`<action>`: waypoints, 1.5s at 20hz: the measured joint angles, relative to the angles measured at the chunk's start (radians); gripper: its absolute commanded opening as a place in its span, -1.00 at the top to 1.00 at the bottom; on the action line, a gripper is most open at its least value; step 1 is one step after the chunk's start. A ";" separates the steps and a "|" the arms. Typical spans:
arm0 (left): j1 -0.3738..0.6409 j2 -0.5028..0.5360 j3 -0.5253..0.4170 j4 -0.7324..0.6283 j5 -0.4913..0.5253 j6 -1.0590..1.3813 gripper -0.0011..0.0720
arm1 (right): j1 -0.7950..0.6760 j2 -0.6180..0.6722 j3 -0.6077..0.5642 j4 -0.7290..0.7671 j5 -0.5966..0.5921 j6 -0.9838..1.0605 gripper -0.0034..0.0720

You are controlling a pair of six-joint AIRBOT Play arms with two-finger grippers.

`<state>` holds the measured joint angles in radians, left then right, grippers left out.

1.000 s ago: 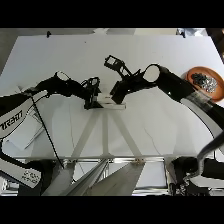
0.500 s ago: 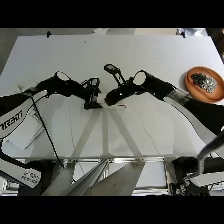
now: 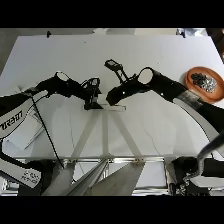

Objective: Fold the box and place the chain.

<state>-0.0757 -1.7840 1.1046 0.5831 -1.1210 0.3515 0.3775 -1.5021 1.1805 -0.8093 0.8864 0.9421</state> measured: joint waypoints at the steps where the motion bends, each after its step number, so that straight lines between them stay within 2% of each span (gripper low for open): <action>1: 0.000 0.000 0.000 0.000 0.001 0.000 0.05 | -0.007 0.013 -0.008 0.000 -0.004 0.000 0.89; 6: 0.000 0.000 0.000 0.000 0.003 0.003 0.05 | -0.047 0.038 -0.126 -0.022 -0.042 0.003 0.89; 9: 0.000 0.000 0.000 0.002 0.005 0.008 0.05 | -0.060 0.037 -0.211 -0.013 -0.118 0.016 0.89; 14: 0.000 0.000 0.000 0.002 0.006 0.004 0.05 | -0.066 0.047 -0.262 -0.014 -0.182 0.023 0.89; 18: 0.000 0.000 0.000 -0.003 0.011 -0.002 0.05 | -0.070 0.138 -0.272 -0.047 -0.225 0.029 0.88; 22: 0.000 0.000 0.000 -0.002 0.010 0.000 0.05 | -0.069 0.293 -0.268 -0.061 -0.242 0.027 0.88; 25: 0.000 0.000 0.000 0.000 0.009 0.002 0.05 | -0.068 0.409 -0.267 -0.206 -0.230 0.078 0.88; 30: 0.000 0.000 0.000 0.000 0.008 0.003 0.05 | -0.068 0.535 -0.267 -0.612 -0.197 0.305 0.88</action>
<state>-0.0761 -1.7844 1.1046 0.5835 -1.1133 0.3542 0.3092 -0.9672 0.9131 -1.4212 0.6895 1.2469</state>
